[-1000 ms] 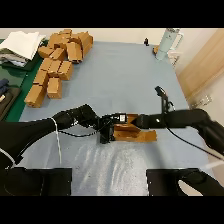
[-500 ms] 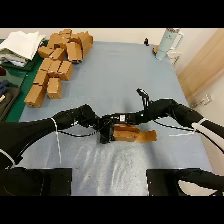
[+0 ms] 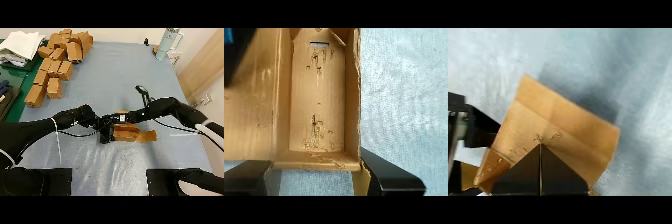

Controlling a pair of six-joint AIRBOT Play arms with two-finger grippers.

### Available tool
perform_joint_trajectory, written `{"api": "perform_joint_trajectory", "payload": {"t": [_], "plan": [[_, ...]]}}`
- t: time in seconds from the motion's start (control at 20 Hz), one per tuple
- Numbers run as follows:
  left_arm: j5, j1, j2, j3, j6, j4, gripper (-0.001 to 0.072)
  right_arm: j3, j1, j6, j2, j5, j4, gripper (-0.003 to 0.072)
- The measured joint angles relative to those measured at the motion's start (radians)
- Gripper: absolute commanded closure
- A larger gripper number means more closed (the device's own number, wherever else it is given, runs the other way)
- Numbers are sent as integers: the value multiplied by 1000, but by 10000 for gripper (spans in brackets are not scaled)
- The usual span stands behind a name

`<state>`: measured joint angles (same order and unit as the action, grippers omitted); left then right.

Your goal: Fold the box.

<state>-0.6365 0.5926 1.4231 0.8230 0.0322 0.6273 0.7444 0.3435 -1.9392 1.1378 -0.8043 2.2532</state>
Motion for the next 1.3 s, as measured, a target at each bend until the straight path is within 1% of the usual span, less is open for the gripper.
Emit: {"api": "perform_joint_trajectory", "payload": {"t": [0.1,0.2,0.25,0.3,0.35,0.45,0.5,0.55,0.65,0.9,0.95,1.0,1.05,1.1,1.25,1.3], "plan": [[0,0,0,0,0,0,199,-1,0,-9,-101,-43,-49,683],[0,0,0,0,0,0,199,-14,0,-42,-210,-131,-95,679],[0,0,0,0,0,0,199,-25,0,-65,-259,-184,-113,558],[0,0,0,0,0,0,199,-38,0,-90,-308,-244,-139,358],[0,0,0,0,0,0,199,-53,0,-109,-347,-292,-174,272],[0,0,0,0,0,0,199,-93,0,-139,-402,-354,-265,263],[0,0,0,0,0,0,199,-116,0,-166,-416,-364,-305,225],[0,0,0,0,0,0,199,-137,0,-203,-420,-361,-332,155],[0,0,0,0,0,0,199,-174,0,-308,-405,-317,-364,155],[0,0,0,0,0,0,199,-211,1,-584,-293,-144,-387,157],[0,0,0,0,0,0,199,-214,0,-630,-273,-117,-378,187],[0,0,0,0,0,0,199,-216,0,-677,-257,-100,-360,252],[0,0,0,0,0,0,199,-217,1,-718,-246,-85,-338,410],[0,0,0,0,0,0,199,-218,2,-759,-237,-76,-317,467],[0,0,0,0,0,0,199,-220,9,-846,-223,-63,-254,469],[0,0,0,0,0,0,199,-219,16,-863,-220,-60,-241,514]]}}
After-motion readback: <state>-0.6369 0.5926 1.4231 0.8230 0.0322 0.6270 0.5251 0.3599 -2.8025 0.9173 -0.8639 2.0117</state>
